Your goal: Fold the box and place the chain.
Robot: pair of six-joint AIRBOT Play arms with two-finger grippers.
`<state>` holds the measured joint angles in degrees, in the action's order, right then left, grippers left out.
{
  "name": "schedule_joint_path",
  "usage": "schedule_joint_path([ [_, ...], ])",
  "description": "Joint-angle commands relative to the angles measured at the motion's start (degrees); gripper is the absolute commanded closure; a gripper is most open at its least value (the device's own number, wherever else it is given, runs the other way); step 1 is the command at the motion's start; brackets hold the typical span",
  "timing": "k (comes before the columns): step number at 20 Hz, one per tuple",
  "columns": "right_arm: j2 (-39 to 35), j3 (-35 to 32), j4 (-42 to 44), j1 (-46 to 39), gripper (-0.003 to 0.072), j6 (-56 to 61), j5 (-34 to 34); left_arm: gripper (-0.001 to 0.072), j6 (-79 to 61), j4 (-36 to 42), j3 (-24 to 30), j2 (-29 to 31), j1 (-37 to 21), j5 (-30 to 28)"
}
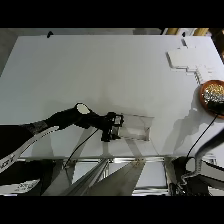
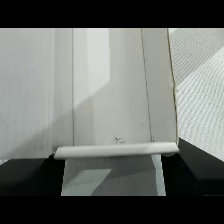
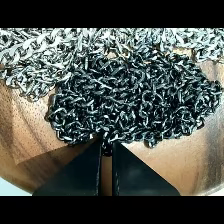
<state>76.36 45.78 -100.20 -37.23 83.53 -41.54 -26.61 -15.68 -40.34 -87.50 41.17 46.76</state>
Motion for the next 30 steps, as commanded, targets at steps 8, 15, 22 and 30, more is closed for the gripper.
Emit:
schedule_joint_path([
  [8, -14.82, -0.02, 3.82, -0.02, 0.067, -1.49, -4.39, 0.05, -0.02, 0.0, -0.04, -0.02, -0.02, 0.0],
  [15, -26.4, -0.02, 25.4, 0.04, 0.0671, -11.47, -14.67, 0.05, -0.02, 0.0, -0.04, -0.02, -0.02, 0.0],
  [22, -34.18, -0.02, 30.18, 12.37, 0.067, -15.52, -24.87, 0.05, -0.02, 0.0, -0.04, -0.02, -0.02, 0.0],
  [30, -44.13, -0.02, 32.15, 29.24, 0.067, -16.15, -33.35, 0.05, -0.02, 0.0, -0.02, -0.02, -0.02, 0.0],
])
